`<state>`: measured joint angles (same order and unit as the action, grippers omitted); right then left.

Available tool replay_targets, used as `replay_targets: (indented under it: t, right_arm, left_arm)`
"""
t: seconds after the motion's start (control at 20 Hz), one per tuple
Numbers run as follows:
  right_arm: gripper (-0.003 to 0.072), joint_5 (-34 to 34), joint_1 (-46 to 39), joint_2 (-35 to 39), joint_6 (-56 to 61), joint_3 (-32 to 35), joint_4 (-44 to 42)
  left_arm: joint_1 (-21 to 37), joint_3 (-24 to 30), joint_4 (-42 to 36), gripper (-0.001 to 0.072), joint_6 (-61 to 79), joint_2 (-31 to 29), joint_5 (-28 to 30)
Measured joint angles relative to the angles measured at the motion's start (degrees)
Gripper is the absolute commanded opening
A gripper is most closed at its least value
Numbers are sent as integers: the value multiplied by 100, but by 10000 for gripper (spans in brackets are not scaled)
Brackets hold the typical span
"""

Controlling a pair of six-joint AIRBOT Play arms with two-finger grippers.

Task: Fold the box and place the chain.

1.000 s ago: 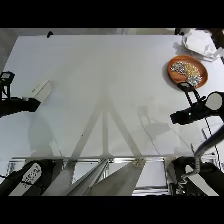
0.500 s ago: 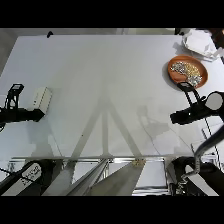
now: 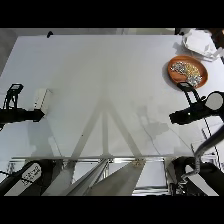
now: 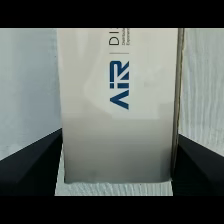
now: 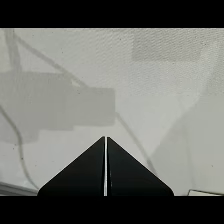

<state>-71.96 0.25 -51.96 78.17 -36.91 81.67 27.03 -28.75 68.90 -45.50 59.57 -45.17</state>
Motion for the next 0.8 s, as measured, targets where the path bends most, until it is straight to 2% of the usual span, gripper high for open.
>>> replay_targets:
  t: [0.2, 0.4, 0.7, 0.75, 0.8]
  right_arm:
    - [12, 4, 0, 0, 0, 0, -2]
    - [13, 35, 0, 0, -2, 0, -4]
    - [13, 92, 0, 0, -2, 0, -4]
    - [13, 94, 0, 0, -2, 0, -7]
    - [13, 98, 0, 0, -2, 0, -7]
  left_arm:
    - [-61, 2, -83, 701, -2, -195, 55]
    - [-470, 2, -70, 696, 0, -588, 234]
    - [-1220, 4, 479, 690, -280, -1792, 293]
    - [-1364, 4, 522, 664, -402, -2039, 232]
    - [-1508, 4, 553, 570, -490, -2258, 149]
